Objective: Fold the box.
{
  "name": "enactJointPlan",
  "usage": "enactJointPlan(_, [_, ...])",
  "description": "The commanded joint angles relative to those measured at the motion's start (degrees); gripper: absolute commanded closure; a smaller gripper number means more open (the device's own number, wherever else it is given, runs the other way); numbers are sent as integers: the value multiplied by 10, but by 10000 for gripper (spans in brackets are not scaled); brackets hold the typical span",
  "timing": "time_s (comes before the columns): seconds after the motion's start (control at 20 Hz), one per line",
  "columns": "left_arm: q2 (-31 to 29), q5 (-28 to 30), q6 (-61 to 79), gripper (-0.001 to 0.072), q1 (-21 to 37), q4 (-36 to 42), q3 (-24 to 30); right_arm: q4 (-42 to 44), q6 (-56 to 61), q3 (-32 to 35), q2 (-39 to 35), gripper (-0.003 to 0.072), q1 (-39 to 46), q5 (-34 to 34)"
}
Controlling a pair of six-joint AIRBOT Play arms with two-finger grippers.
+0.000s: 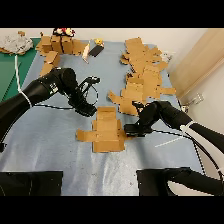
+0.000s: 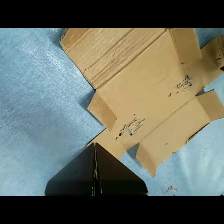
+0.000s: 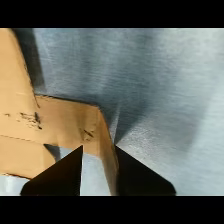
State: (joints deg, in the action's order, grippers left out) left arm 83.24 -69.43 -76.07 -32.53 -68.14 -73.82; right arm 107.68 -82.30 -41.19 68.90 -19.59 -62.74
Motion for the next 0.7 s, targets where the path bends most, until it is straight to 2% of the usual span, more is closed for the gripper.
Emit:
enactJointPlan(0.0, [0,0,0,697,0,0,0,50,-33,7,0,397,0,21])
enactJointPlan(0.15, [0,-4,0,696,0,2,0,70,-48,3,-1,413,0,23])
enactJointPlan(0.2, [0,-7,0,697,0,6,0,70,-48,1,-1,460,0,21])
enactJointPlan(0.35, [0,-8,0,697,0,16,0,73,-52,-9,-8,503,-1,17])
enactJointPlan(0.5, [0,-12,3,697,0,27,0,111,-89,-11,-11,683,-2,22])
enactJointPlan(0.65, [0,-11,25,696,0,43,0,194,-158,-9,-11,682,-19,87])
